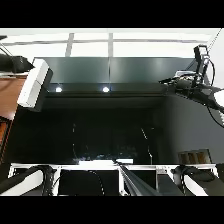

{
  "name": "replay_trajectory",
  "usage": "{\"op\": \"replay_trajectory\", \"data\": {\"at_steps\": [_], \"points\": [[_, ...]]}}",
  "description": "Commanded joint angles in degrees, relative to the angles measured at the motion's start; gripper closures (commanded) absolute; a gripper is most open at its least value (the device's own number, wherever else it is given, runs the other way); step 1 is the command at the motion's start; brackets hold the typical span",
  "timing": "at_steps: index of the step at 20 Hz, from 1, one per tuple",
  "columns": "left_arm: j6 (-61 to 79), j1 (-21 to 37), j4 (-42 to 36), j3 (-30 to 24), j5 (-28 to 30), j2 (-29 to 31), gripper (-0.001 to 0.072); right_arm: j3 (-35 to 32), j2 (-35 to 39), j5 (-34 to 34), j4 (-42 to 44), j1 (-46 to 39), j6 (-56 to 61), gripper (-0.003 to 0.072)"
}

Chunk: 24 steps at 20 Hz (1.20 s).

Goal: Fold the box and place the chain.

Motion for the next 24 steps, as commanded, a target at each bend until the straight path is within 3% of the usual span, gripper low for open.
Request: {"op": "replay_trajectory", "data": {"at_steps": [1,3,5,24], "points": [[2.0,-9.3,-2.8,-23.0,20.3,13.1,0.0681,0.0,-3.0,-2.3,-6.2,0.4,-1.1,0.0667],[4.5,-12.9,-2.8,-33.6,30.8,18.8,0.0681,0.0,-5.7,-2.1,-13.1,0.4,-1.0,0.0667],[3.6,-13.1,-2.9,-37.9,33.5,21.0,0.068,0.0,-6.9,-1.5,-14.9,0.4,-1.0,0.0666],[3.6,-13.0,-2.9,-38.3,33.1,20.9,0.0679,0.0,-6.9,-1.4,-14.7,0.4,-1.0,0.0666]]}}
